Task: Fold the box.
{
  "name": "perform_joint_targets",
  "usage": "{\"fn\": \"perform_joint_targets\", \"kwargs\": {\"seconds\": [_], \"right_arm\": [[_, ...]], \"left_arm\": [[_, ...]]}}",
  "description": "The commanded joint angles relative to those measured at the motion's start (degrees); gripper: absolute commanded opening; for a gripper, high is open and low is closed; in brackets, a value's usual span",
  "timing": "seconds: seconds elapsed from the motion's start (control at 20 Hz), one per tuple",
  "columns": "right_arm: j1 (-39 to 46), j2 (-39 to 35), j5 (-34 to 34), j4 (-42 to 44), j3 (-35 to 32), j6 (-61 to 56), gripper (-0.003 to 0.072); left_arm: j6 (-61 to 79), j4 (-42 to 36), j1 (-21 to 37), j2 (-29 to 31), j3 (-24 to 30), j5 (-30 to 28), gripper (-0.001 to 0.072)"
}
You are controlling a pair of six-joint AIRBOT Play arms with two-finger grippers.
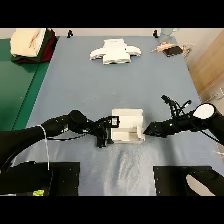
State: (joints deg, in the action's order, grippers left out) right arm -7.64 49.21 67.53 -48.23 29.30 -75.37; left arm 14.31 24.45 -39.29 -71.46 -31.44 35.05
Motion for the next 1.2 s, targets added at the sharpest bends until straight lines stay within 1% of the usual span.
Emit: {"fn": "perform_joint_targets", "kwargs": {"seconds": [0.0, 0.1, 0.15, 0.25, 0.4, 0.5, 0.6, 0.75, 0.9, 0.95, 1.0, 1.1, 1.15], "right_arm": [[-1.07, -1.51, 1.03, 2.05, 0.02, 0.39, 0.043], [-4.74, -0.68, -1.22, 1.86, 0.02, 0.26, 0.0464], [-7.34, 0.11, -4.39, 0.66, 0.04, -1.42, 0.0464], [-12.09, 2.56, -9.18, -5.27, 0.24, -8.7, 0.0464], [-18.93, 6.58, -11.45, -16.09, 3.48, -20.76, 0.0463], [-24.28, 8.61, -11.96, -22.56, 7.41, -28.37, 0.0462], [-29.42, 10.71, -11.1, -30.99, 11.47, -38.47, 0.0455], [-35.28, 14.91, -5.57, -41.88, 16.41, -52.09, 0.0436], [-38.34, 19.21, -1.49, -45.75, 18.53, -58.12, 0.0434], [-38.97, 20.37, -0.79, -46.25, 18.67, -58.99, 0.0391], [-39.47, 21.31, -0.15, -46.86, 18.67, -59.91, 0.0367], [-40.33, 22.29, 0.92, -48.24, 18.67, -62.07, 0.0364], [-40.7, 22.49, 1.07, -49.2, 18.67, -62.93, 0.0328]], "left_arm": [[0.02, 0.0, -0.02, 0.02, -0.04, -0.02, 0.0535], [0.02, 0.0, -0.02, 0.02, -0.04, -0.02, 0.0536], [0.02, 0.0, -0.02, 0.02, -0.04, -0.02, 0.0536], [0.02, 0.0, -0.02, 0.02, -0.04, -0.02, 0.0535], [0.0, 0.0, -0.02, 0.02, -0.04, -0.02, 0.0535], [0.0, 0.0, -0.02, 0.02, -0.04, -0.02, 0.0536], [0.02, 0.0, -0.02, 0.02, -0.04, -0.02, 0.0536], [0.0, 0.0, -0.02, 0.02, -0.04, -0.02, 0.0535], [0.02, 0.0, -0.02, 0.02, -0.04, 0.02, 0.0535], [0.0, 0.0, -0.02, 0.02, -0.04, -0.02, 0.0535], [0.02, 0.0, -0.02, 0.02, -0.04, -0.02, 0.0536], [0.0, 0.0, -0.02, 0.02, -0.04, -0.02, 0.0536], [0.02, 0.0, -0.02, 0.02, -0.04, -0.02, 0.0536]]}}
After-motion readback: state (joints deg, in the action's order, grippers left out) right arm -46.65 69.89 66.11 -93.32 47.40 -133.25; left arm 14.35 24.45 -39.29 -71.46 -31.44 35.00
